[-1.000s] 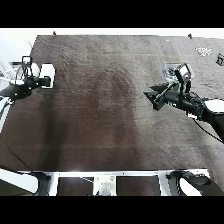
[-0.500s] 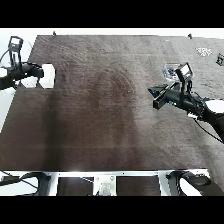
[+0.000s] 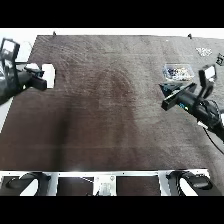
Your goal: Fold the box and place the chain.
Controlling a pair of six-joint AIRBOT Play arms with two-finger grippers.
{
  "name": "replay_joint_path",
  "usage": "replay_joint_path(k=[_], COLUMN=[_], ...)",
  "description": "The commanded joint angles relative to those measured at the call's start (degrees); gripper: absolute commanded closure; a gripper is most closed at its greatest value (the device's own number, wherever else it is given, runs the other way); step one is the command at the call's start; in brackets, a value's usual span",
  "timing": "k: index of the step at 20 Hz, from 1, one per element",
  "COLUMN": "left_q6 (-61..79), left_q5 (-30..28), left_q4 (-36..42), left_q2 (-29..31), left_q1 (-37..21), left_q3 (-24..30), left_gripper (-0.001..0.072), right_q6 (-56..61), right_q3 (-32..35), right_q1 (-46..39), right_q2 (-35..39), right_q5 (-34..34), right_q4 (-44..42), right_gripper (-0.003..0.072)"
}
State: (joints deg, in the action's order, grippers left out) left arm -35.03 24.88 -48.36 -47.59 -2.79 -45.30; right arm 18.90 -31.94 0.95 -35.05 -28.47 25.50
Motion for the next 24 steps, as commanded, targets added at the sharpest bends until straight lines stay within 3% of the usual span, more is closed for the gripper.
replay_joint_path(k=[1, 6, 11, 24], left_q6=[1.2, 0.59, 0.37, 0.52], left_q5=[-10.73, -20.24, -24.44, -24.37], left_q4=[1.18, 1.36, 3.06, 3.72], left_q2=[13.42, 23.1, 23.8, 23.78], left_q1=[5.53, 11.13, 11.1, 11.1], left_q3=[12.37, 28.28, 39.63, 40.26], left_gripper=[0.0694, 0.0694, 0.0691, 0.0688], right_q6=[1.68, 1.7, 1.7, 1.68], right_q3=[6.1, 16.15, 23.5, 24.63], right_q1=[0.04, 0.02, 0.04, 0.04], right_q2=[9.33, 17.7, 19.1, 19.04], right_q5=[8.85, 9.62, 9.62, 9.4], right_q4=[0.07, 0.04, 0.04, 0.04], right_gripper=[0.0676, 0.0676, 0.0674, 0.0674])
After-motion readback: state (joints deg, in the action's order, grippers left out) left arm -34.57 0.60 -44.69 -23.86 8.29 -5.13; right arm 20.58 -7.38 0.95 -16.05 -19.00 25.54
